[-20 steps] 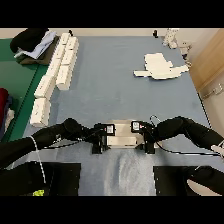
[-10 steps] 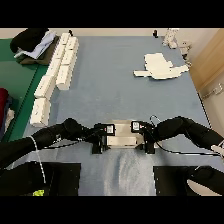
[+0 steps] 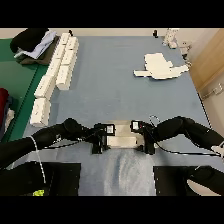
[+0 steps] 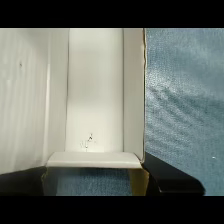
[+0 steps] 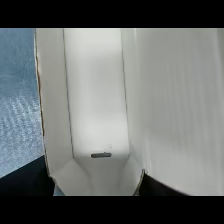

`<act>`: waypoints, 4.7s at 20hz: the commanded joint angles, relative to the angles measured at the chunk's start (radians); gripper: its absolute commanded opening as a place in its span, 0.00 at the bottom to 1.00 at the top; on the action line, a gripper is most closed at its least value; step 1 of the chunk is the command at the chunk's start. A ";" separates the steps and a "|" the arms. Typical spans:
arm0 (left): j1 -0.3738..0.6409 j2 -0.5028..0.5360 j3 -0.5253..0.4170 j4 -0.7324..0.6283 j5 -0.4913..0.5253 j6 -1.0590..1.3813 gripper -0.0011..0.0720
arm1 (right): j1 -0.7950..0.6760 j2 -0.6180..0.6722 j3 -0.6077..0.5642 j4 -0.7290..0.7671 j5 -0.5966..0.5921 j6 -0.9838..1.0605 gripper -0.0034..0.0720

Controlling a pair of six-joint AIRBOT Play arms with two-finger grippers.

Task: Fold the box.

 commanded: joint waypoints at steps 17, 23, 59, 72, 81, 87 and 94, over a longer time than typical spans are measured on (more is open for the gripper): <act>-0.001 0.000 0.000 0.000 0.000 0.000 0.64 | 0.113 0.198 0.101 0.247 0.077 1.194 0.40; 0.000 0.000 0.000 0.000 -0.001 0.000 0.64 | 0.105 -0.048 0.196 0.226 0.248 1.195 0.40; 0.000 0.000 0.000 0.000 0.000 0.001 0.64 | 0.079 0.323 0.211 -0.126 -0.211 1.000 0.40; 0.000 0.000 0.000 0.000 0.000 0.000 0.64 | 0.079 0.251 0.040 -0.205 -0.102 0.275 0.98; 0.000 0.000 0.000 0.000 0.000 0.000 0.64 | 0.080 0.157 0.040 -0.179 -0.037 0.177 0.95; 0.000 0.000 0.000 0.000 0.000 0.000 0.64 | 0.080 0.145 0.040 -0.103 -0.035 0.134 0.48; 0.000 0.000 0.000 0.000 0.000 0.000 0.64 | 0.080 0.145 0.040 -0.076 -0.034 0.134 0.25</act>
